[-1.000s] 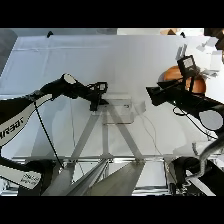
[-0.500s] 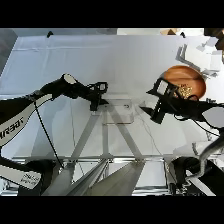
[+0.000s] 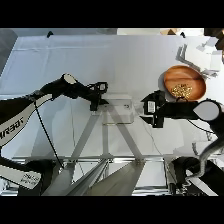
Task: Fold the box and place the chain.
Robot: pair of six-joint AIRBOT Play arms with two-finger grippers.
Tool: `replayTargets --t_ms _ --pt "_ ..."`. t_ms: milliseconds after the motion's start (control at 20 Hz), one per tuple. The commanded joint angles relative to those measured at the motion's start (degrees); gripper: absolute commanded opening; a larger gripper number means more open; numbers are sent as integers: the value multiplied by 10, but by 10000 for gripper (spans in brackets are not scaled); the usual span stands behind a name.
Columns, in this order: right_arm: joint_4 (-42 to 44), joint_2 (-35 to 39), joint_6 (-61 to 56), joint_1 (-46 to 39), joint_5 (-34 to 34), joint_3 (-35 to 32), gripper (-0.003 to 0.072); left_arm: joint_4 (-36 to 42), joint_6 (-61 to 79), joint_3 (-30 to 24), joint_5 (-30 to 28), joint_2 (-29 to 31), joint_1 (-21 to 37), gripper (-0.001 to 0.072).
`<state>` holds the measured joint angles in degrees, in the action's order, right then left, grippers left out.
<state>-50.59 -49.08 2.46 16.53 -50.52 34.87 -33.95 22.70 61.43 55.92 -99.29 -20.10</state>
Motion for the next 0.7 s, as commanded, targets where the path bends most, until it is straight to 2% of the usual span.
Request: replayTargets --t_ms 0,50,200,650 --pt "132 -64 158 -54 -23 -8 621 0 0 0 0 0 0 13" --pt "159 -84 195 -70 -26 -10 630 0 0 0 0 0 0 13" --pt "168 -137 247 -80 -22 -18 693 0 0 0 0 0 0 13" --pt "194 -193 311 -79 30 -43 696 0 0 0 0 0 0 13"
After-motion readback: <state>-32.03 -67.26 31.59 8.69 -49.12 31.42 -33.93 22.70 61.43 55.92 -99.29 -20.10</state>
